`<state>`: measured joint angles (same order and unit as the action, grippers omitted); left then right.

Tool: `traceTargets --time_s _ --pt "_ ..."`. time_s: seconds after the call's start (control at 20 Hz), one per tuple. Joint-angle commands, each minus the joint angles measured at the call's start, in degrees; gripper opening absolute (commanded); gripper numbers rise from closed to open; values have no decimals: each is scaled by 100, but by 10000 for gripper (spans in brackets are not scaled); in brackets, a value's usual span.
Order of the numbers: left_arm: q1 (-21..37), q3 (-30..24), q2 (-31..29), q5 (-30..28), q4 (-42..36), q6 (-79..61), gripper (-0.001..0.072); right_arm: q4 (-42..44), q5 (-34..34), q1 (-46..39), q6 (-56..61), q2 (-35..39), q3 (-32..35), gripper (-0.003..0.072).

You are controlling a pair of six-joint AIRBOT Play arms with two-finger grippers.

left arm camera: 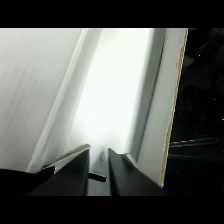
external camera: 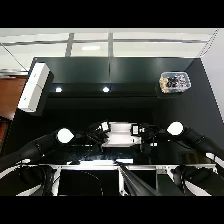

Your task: Fold the box and place the chain.

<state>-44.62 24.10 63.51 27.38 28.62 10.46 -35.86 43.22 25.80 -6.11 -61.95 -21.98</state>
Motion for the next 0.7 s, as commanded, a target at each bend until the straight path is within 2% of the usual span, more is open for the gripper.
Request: traceTargets --time_s 0.0,0.05,0.15,0.2,0.25,0.3,0.35,0.4,0.5,0.65 --pt "-15 4 24 -61 -20 -4 343 2 0 2 2 2 -2 422" --pt "-17 4 24 -59 -20 -2 359 2 0 2 2 2 -2 422" --pt "-17 4 24 -63 -22 2 193 2 0 2 2 2 -2 422" --pt "-17 4 24 -61 -79 7 305 2 0 2 4 2 -2 422" --pt "-17 4 22 -59 -105 4 499 2 0 2 2 2 -2 422" --pt "-15 7 22 -46 -74 4 431 2 0 2 2 2 -2 422" --pt "4 17 11 -2 35 7 174 2 0 2 2 2 -2 422" --pt "57 52 -28 133 236 42 27 2 0 2 4 2 -2 422" --pt "343 127 -254 490 643 586 26 2 0 2 4 2 -2 422" --pt "1283 133 -863 833 1764 2813 26 2 0 2 4 2 -2 422"
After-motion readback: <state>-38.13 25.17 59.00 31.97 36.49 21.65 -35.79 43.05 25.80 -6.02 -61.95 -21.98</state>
